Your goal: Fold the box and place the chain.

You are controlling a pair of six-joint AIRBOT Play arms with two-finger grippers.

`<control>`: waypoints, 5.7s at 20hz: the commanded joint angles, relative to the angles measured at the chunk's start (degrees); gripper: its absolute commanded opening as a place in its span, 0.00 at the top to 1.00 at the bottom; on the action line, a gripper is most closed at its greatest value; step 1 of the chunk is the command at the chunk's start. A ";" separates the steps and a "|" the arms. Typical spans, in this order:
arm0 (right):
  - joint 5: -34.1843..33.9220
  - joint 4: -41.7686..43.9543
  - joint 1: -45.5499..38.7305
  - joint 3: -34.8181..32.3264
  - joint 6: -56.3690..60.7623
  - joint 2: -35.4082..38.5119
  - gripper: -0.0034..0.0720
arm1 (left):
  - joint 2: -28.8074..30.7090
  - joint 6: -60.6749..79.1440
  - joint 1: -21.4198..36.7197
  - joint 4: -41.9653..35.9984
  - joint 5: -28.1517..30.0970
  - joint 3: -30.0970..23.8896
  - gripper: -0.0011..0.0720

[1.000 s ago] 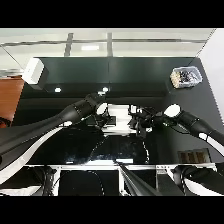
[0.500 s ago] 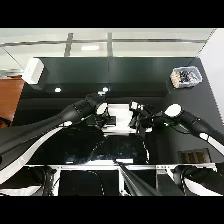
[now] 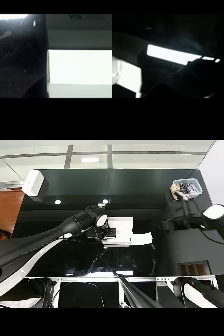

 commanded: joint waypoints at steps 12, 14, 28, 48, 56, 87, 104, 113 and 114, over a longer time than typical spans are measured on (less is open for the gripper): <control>-1.44 29.22 11.19 -9.01 -6.16 -13.09 0.94 | -0.02 0.00 0.04 0.02 -0.26 0.04 0.95; 0.15 29.07 11.54 -7.34 -6.34 -13.09 0.94 | -0.02 0.00 0.04 0.02 -0.26 0.04 0.95; 6.43 28.04 16.35 -0.11 -2.43 -13.07 0.31 | -0.02 0.00 0.04 0.02 -0.26 0.04 0.95; -2.43 -24.06 44.54 16.76 49.53 -15.56 0.47 | -0.02 0.00 0.04 0.02 -0.26 0.04 0.95; 1.51 -32.37 49.79 19.63 64.04 -20.28 0.47 | -0.02 0.00 0.04 0.02 -0.24 0.04 0.95; 1.51 -30.73 49.72 21.73 68.17 -21.27 0.44 | -0.02 0.00 0.04 0.02 -0.22 0.04 0.95; -16.11 -57.40 8.31 27.50 55.17 -11.17 0.00 | -0.02 0.00 0.04 0.04 -0.04 0.04 0.95; -4.63 -35.28 -3.45 67.14 44.44 -50.40 0.07 | -0.02 0.00 0.07 0.02 -0.09 0.04 0.95; -4.72 -35.19 -3.41 68.87 44.48 -52.13 0.08 | -0.02 0.00 0.07 0.02 -0.09 0.04 0.95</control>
